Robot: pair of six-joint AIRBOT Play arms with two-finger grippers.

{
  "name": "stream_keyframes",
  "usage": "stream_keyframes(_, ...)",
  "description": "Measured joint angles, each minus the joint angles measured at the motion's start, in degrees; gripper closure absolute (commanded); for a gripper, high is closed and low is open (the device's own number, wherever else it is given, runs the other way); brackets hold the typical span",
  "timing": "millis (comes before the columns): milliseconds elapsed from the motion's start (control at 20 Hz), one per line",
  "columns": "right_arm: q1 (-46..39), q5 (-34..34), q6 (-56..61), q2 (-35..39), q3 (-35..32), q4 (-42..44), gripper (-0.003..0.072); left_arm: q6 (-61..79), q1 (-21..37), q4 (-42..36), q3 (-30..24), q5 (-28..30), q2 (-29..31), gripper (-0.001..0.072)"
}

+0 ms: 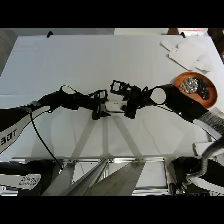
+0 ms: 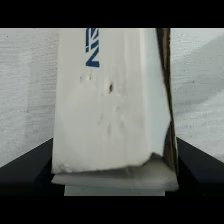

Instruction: Fold the box and place the chain.

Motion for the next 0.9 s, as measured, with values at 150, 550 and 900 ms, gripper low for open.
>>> stream_keyframes(150,0.0,0.0,0.68,0.09,-0.04,0.13,0.0299,0.0,0.0,-0.02,0.0,0.07,0.0,0.0387)
stream_keyframes(550,-0.02,-1.86,1.18,-1.09,-1.79,2.21,0.0283,-0.02,0.0,-0.07,0.0,0.17,0.0,0.0387)
stream_keyframes(900,-0.02,-0.76,1.16,-1.16,-3.21,3.26,0.0153,-0.07,0.0,-0.07,0.0,0.15,-0.02,0.0387)
